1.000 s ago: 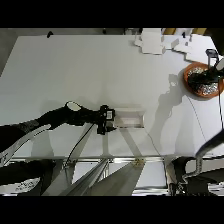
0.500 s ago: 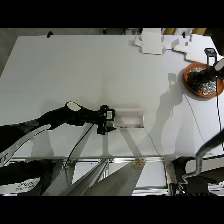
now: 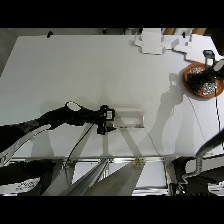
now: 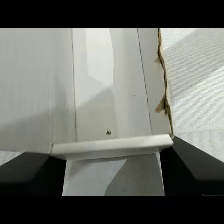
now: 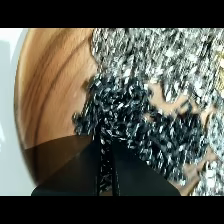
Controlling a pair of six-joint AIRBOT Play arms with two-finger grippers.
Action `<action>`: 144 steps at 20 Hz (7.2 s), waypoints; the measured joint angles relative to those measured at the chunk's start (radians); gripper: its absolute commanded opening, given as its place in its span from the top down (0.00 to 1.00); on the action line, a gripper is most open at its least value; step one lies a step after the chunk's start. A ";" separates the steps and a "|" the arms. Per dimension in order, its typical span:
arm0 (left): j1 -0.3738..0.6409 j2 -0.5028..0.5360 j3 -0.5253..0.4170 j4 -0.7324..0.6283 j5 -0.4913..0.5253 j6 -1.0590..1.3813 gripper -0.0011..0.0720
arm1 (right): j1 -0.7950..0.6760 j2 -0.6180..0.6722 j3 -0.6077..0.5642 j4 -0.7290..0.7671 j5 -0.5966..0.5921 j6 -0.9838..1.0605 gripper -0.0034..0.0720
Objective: Fold the box and place the chain.
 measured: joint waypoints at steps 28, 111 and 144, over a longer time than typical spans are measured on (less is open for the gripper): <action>0.000 0.000 0.000 0.000 0.000 0.000 0.69 | 0.413 1.063 0.000 0.459 0.639 0.031 0.93; 0.000 0.000 0.000 0.000 0.000 0.000 0.69 | 0.435 0.349 -0.510 0.061 0.049 0.212 0.66; 0.000 0.000 0.000 0.000 0.000 0.000 0.69 | 0.700 0.991 -0.512 0.175 0.294 0.132 0.93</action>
